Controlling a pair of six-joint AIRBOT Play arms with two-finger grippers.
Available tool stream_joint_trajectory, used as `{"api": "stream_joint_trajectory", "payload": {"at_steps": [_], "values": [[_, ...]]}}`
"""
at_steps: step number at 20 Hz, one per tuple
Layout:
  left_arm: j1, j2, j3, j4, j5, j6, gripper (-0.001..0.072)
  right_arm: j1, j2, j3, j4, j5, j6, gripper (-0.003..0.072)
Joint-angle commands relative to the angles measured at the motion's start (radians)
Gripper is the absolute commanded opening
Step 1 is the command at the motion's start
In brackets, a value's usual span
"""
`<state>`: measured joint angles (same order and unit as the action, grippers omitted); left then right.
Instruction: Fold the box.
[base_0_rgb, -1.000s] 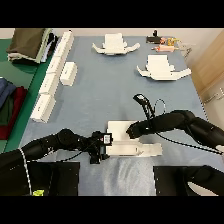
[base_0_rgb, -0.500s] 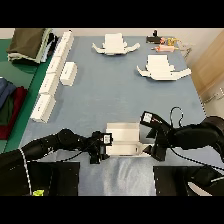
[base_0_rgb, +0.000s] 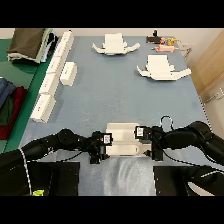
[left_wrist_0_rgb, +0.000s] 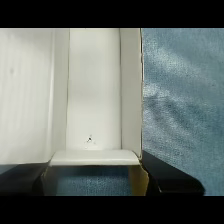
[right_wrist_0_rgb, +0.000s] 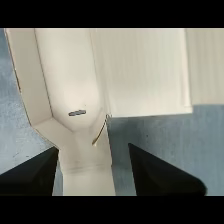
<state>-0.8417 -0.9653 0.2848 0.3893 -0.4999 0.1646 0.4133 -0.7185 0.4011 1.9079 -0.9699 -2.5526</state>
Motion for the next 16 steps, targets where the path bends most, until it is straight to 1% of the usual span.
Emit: {"api": "stream_joint_trajectory", "payload": {"at_steps": [1, 2, 3, 4, 5, 6, 8, 10, 11, 12, 14, 16], "values": [[0.000, 0.001, 0.001, 0.000, 0.000, 0.000, 0.0473, 0.000, -0.023, -0.008, 0.085, 0.049, -0.093, 0.0667], [0.000, 0.001, 0.001, 0.000, 0.000, 0.000, 0.0472, 0.000, -0.024, -0.008, 0.106, 0.051, -0.095, 0.0647], [0.000, 0.001, 0.001, 0.000, 0.000, 0.000, 0.0472, 0.000, -0.024, -0.008, 0.120, 0.052, -0.095, 0.0647], [0.000, 0.001, 0.001, 0.000, 0.000, 0.000, 0.0472, 0.000, -0.024, -0.008, 0.124, 0.052, -0.099, 0.0580], [0.000, 0.001, 0.001, 0.000, 0.000, 0.000, 0.0472, 0.000, -0.024, -0.008, 0.124, 0.045, -0.100, 0.0399], [0.000, 0.001, 0.001, 0.000, 0.000, 0.000, 0.0472, 0.000, -0.024, -0.008, 0.126, 0.044, -0.100, 0.0341], [0.000, 0.001, 0.001, 0.000, 0.000, 0.000, 0.0473, 0.000, -0.024, -0.008, 0.145, 0.044, -0.100, 0.0333], [0.000, 0.001, 0.001, 0.000, 0.000, 0.000, 0.0472, 0.000, -0.029, -0.008, 0.151, 0.034, -0.100, 0.0212], [0.000, 0.001, 0.001, 0.000, 0.000, 0.000, 0.0472, 0.002, -0.030, -0.008, 0.154, 0.034, -0.100, 0.0210], [0.000, 0.001, 0.001, 0.000, 0.000, 0.000, 0.0473, 0.012, -0.030, -0.008, 0.153, 0.034, -0.100, 0.0151], [0.000, 0.001, 0.001, 0.000, 0.000, 0.000, 0.0472, 0.047, -0.031, -0.008, 0.153, 0.046, -0.100, 0.0143], [0.000, 0.001, 0.001, 0.000, 0.000, 0.000, 0.0472, 0.077, -0.037, -0.008, 0.153, 0.087, -0.100, 0.0143]]}}
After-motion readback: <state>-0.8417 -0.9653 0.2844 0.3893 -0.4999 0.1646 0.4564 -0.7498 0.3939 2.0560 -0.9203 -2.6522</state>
